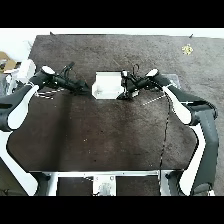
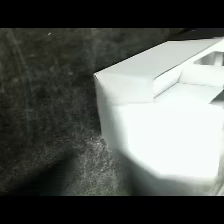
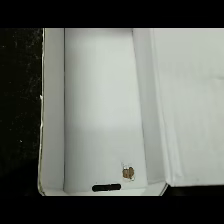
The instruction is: Fold the box and place the chain.
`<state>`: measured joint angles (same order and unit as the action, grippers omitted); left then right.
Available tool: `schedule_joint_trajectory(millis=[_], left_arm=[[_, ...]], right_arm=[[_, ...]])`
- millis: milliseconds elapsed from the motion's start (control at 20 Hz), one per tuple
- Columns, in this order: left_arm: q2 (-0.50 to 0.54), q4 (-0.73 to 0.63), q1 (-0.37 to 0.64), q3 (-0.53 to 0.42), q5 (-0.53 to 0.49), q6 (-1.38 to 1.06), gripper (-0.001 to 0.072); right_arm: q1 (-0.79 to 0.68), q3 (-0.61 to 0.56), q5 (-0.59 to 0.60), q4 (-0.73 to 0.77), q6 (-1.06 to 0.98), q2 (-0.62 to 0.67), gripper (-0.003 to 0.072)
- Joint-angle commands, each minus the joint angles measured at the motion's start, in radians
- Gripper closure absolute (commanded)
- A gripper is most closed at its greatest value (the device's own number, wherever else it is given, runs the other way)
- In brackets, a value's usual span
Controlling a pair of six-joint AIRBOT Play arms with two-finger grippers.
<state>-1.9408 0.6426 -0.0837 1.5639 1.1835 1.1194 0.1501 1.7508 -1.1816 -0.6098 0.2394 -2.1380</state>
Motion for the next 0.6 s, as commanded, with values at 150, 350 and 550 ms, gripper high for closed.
schedule_joint_trajectory(millis=[150, 350, 550], left_arm=[[0.001, -0.009, -0.003, 0.03, 0.042, -0.033, 0.0192], [0.001, -0.025, -0.027, 0.03, 0.019, -0.056, 0.0192], [0.001, -0.024, -0.061, 0.037, -0.004, -0.051, 0.0191]], right_arm=[[0.001, 0.0, 0.0, 0.0, 0.0, 0.0, 0.0248], [0.001, 0.0, 0.0, 0.0, 0.0, 0.0, 0.0248], [0.001, 0.0, 0.0, 0.0, 0.0, 0.0, 0.0248]])
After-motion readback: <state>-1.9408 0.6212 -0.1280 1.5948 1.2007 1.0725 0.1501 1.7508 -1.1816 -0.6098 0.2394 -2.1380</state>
